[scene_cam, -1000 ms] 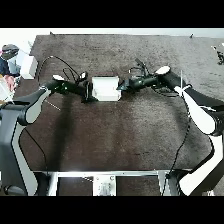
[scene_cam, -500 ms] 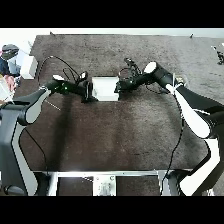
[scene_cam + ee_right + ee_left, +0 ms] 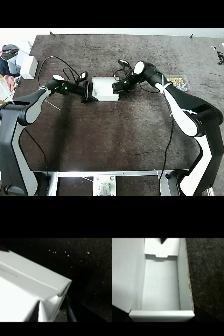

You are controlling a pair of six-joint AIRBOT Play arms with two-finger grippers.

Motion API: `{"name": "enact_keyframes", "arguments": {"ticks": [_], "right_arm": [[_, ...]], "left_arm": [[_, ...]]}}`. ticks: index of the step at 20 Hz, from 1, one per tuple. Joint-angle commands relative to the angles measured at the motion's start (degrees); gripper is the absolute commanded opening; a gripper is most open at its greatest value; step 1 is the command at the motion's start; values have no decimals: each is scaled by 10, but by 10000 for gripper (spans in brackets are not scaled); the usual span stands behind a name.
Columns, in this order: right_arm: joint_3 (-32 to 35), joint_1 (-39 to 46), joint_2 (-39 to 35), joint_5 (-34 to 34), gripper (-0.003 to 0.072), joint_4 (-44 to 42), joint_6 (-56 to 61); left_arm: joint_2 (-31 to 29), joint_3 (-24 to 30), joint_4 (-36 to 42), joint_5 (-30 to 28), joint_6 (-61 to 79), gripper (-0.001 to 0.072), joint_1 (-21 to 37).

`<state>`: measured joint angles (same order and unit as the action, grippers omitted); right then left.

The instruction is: Fold the box and place the chain.

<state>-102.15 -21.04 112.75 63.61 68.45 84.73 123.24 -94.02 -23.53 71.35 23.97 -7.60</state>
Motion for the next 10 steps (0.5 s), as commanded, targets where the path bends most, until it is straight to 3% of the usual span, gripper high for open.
{"name": "enact_keyframes", "arguments": {"ticks": [1, 5, 10], "right_arm": [[-32, -32, 12, 23, 361, 112, 89], [-49, -51, 24, 31, 359, 171, 165], [-49, -52, 24, 24, 341, 173, 206]], "left_arm": [[0, 0, 0, 0, 0, 409, 0], [0, 0, 0, 0, 0, 409, 0], [0, 0, 0, 0, 0, 409, 0]]}}
